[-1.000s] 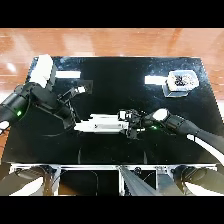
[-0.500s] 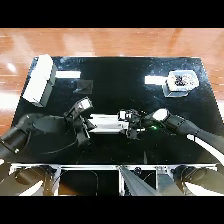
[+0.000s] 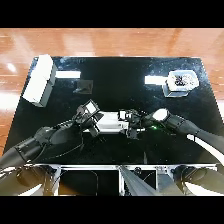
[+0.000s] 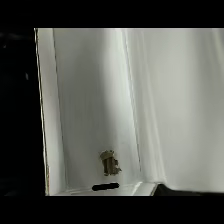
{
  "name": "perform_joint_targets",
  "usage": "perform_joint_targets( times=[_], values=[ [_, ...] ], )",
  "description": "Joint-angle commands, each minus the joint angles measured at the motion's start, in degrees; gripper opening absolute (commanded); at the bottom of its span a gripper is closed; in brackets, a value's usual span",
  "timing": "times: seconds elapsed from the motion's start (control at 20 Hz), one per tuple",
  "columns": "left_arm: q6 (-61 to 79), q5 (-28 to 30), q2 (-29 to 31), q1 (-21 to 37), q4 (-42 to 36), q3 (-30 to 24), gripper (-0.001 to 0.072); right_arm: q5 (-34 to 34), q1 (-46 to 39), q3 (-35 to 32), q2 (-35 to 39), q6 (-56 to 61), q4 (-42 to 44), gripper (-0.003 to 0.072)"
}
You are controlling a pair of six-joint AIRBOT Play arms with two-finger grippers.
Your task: Fold the box and place the chain.
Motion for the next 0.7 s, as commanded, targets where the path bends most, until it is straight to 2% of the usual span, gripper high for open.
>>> perform_joint_targets(
  times=[0.0,0.2,0.65],
  values=[
    [-0.02,-8.63,-3.65,-0.74,0.31,-0.24,0.0018,0.02,0.00,0.00,-0.02,0.00,0.00,0.0540],
    [-0.26,-11.93,-6.78,-0.74,0.07,-0.24,0.0019,0.04,0.00,0.00,-0.02,0.00,0.00,0.0540],
    [-6.56,-11.78,-11.32,-2.29,-0.11,-0.24,0.0020,0.04,0.02,0.00,-0.02,0.00,0.00,0.0540]
  ],
)
